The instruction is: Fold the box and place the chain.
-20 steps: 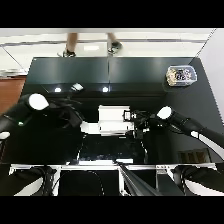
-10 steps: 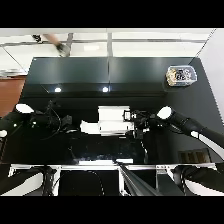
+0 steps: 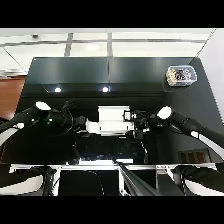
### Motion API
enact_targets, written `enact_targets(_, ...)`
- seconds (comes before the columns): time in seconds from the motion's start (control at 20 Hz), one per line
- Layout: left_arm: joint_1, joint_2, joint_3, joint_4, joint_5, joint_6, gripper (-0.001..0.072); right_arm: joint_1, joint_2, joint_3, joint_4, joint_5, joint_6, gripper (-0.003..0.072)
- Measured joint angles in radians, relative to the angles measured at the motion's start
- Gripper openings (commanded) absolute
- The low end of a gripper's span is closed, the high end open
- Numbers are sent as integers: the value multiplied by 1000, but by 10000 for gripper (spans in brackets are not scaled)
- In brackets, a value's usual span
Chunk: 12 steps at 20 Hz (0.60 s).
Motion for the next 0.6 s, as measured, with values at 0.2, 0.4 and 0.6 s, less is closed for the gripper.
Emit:
enact_targets(0.2, -18, -8, 33, -35, -29, 43, 569, 0, 0, 0, 0, 0, 0, 62)
enact_targets(0.4, -23, -11, 55, -60, -83, 58, 627, 0, 0, 0, 0, 0, 0, 63)
enact_targets(0.6, -27, -11, 82, -93, -113, 64, 619, 0, 0, 0, 0, 0, 0, 62)
